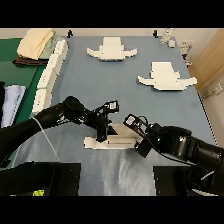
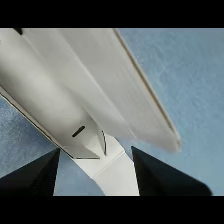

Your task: Fold the box.

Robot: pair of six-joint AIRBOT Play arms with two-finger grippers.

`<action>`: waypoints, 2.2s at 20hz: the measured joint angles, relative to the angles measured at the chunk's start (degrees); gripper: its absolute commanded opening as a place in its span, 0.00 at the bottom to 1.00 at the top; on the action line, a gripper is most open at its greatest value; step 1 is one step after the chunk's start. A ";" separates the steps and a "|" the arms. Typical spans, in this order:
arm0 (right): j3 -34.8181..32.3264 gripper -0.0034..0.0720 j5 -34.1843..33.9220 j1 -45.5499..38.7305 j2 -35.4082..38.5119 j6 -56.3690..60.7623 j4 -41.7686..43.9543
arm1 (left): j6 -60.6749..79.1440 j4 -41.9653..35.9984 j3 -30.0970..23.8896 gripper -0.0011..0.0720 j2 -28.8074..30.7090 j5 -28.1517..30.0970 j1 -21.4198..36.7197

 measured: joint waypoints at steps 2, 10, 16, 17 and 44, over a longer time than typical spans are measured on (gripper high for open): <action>-0.55 1.00 -3.65 -7.58 0.00 -15.17 8.76 | -0.02 -0.02 0.00 0.04 0.00 0.00 0.00; -3.48 1.00 -5.29 -28.68 -1.92 -68.96 43.19 | -0.02 0.00 0.00 0.04 0.00 -0.02 0.00; -4.39 1.00 -3.74 -31.23 -2.16 -75.47 47.10 | 0.00 0.00 0.00 0.04 0.00 -0.04 0.00; -4.76 1.00 -3.65 -31.41 -2.36 -76.13 47.71 | 0.00 0.00 0.00 0.04 0.00 -0.04 0.00; -10.69 0.86 -8.15 -37.92 -11.10 -105.44 63.80 | 0.00 0.00 0.00 0.04 0.00 -0.07 0.00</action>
